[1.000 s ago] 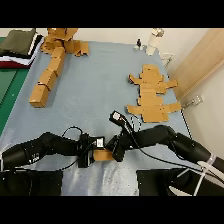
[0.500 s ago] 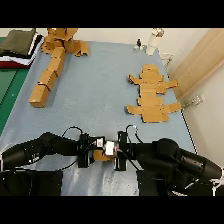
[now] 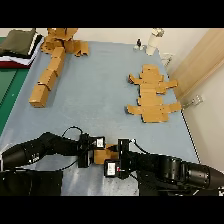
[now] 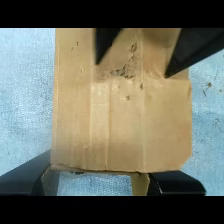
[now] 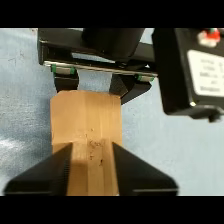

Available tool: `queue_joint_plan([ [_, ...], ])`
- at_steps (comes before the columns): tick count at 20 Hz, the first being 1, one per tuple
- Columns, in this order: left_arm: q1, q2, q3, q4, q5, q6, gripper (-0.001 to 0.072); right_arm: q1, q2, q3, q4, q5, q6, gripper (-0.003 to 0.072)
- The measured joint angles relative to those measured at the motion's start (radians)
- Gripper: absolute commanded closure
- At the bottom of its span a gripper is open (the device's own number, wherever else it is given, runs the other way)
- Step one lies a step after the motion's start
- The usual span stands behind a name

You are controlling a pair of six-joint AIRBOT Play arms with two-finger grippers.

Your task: Fold the box.

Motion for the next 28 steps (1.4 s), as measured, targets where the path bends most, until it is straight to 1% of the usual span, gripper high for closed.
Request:
queue_joint_plan([
  [6, 0.0, 0.0, 0.0, 0.0, 0.0, 0.0, 0.0234, 0.015, -0.01, -0.006, -0.076, -0.003, 0.049, 0.0238],
  [7, 0.0, 0.0, 0.0, 0.0, 0.0, 0.0, 0.0233, 0.016, -0.015, -0.006, -0.082, -0.004, 0.051, 0.0147],
  [8, 0.0, 0.0, 0.0, 0.0, 0.0, 0.0, 0.0234, 0.017, -0.02, -0.006, -0.087, -0.004, 0.052, 0.0117],
  [13, 0.0, 0.0, 0.0, 0.0, 0.0, 0.0, 0.0234, 0.017, -0.039, -0.006, -0.076, -0.004, 0.058, 0.0117],
  [21, 0.0, 0.0, 0.0, 0.0, 0.0, 0.0, 0.0234, 0.017, -0.095, -0.006, -0.099, -0.003, 0.058, 0.0117],
  [22, 0.0, 0.0, 0.0, 0.0, 0.0, 0.0, 0.0234, 0.017, -0.097, -0.006, -0.1, -0.003, 0.059, 0.0118],
  [23, 0.0, 0.0, 0.0, 0.0, 0.0, 0.0, 0.0234, 0.017, -0.099, -0.006, -0.101, -0.002, 0.058, 0.0138],
  [24, 0.0, 0.0, 0.0, 0.0, 0.0, 0.0, 0.0234, 0.017, -0.101, -0.006, -0.101, -0.002, 0.059, 0.0213],
  [25, 0.0, 0.0, 0.0, 0.0, 0.0, 0.0, 0.0234, 0.017, -0.101, -0.006, -0.102, -0.002, 0.059, 0.0243],
  [26, 0.0, 0.0, 0.0, 0.0, 0.0, 0.0, 0.0234, 0.017, -0.102, -0.005, -0.102, 0.0, 0.059, 0.0255],
  [28, 0.0, 0.0, 0.0, 0.0, 0.0, 0.0, 0.0234, 0.017, -0.103, -0.005, -0.102, -0.001, 0.059, 0.0255],
])
